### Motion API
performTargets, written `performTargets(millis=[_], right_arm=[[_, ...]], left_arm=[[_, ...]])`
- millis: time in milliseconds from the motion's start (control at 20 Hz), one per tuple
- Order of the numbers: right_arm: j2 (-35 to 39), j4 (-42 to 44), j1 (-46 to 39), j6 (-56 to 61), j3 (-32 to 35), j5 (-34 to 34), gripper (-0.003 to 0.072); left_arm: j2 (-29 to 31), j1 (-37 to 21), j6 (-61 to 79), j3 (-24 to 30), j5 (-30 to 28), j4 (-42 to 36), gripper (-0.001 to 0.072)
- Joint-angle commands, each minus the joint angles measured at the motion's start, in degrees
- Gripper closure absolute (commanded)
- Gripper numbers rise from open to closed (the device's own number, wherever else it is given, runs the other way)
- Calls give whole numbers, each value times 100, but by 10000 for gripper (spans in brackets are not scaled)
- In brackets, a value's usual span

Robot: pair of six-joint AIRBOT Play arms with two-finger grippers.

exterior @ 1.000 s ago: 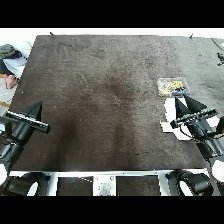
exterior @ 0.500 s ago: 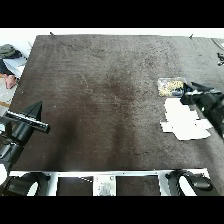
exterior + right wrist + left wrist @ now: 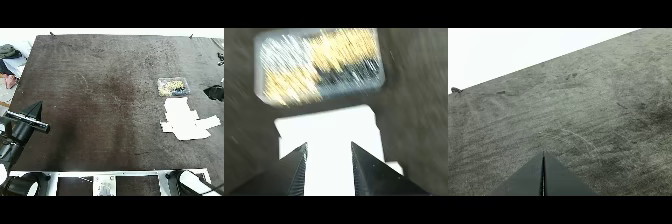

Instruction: Fold the box and place the chain.

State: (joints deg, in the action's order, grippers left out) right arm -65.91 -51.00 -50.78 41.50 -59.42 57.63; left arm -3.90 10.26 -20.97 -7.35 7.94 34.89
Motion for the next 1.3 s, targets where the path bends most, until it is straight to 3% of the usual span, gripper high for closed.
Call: performTargets(millis=[0, 250, 350, 500, 950, 1250], right_arm=[[-1104, -841, -494, -37, -1021, 1338, 345], [-2533, -2424, -496, 184, -2645, 2673, 343], [-2938, -2507, -496, 181, -3136, 2852, 291], [-3309, -2583, -498, 127, -3558, 2881, 291], [-3762, -2671, -1016, -142, -3641, 3355, 290], [-3895, -1965, -1375, -229, -3624, 3589, 292]], left_arm=[[2, 4, 0, 2, 0, 0, 697], [2, 4, 0, 2, 0, 0, 697], [2, 4, 0, 2, 0, 0, 696], [2, 4, 0, 2, -2, 0, 696], [2, 4, 0, 2, 0, 0, 697], [2, 4, 0, 2, 0, 0, 697]])
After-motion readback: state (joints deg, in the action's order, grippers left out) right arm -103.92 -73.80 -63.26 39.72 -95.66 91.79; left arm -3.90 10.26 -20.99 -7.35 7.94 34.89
